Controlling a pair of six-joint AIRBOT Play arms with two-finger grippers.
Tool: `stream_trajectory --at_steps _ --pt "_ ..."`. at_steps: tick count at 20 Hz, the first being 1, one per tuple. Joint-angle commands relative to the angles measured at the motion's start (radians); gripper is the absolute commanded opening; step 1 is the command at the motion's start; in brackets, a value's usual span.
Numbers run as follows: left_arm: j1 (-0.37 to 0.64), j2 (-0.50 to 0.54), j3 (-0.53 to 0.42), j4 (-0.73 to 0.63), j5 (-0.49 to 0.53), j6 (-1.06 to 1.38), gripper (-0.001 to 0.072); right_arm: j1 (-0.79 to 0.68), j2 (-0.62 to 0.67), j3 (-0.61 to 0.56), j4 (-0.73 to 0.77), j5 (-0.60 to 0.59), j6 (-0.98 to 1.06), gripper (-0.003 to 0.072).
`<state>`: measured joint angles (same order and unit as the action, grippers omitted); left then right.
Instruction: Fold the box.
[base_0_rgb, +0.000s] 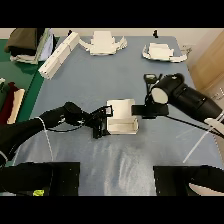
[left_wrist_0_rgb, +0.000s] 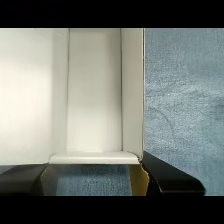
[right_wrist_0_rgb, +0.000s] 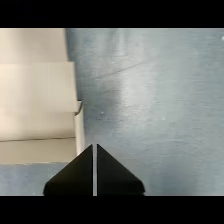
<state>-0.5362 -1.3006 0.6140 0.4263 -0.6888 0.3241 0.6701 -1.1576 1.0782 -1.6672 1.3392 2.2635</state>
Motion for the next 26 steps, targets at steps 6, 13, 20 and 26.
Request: stream_trajectory --at_steps 6,13,20,26 --pt "0.000 0.000 0.000 0.000 0.000 0.000 0.0483 -0.598 -0.243 -0.008 0.853 -0.107 -0.699 0.0005" --pt "0.000 0.000 0.000 0.000 0.000 0.000 0.0482 -0.708 -0.536 0.117 1.404 -0.041 -1.006 0.0006" --pt "0.000 0.000 0.000 0.000 0.000 0.000 0.0482 -0.576 -0.628 0.237 1.196 -0.036 -0.989 0.0006" --pt "0.000 0.000 0.000 0.000 0.000 0.000 0.0482 -0.559 -0.609 0.237 1.114 0.143 -1.037 0.0006"
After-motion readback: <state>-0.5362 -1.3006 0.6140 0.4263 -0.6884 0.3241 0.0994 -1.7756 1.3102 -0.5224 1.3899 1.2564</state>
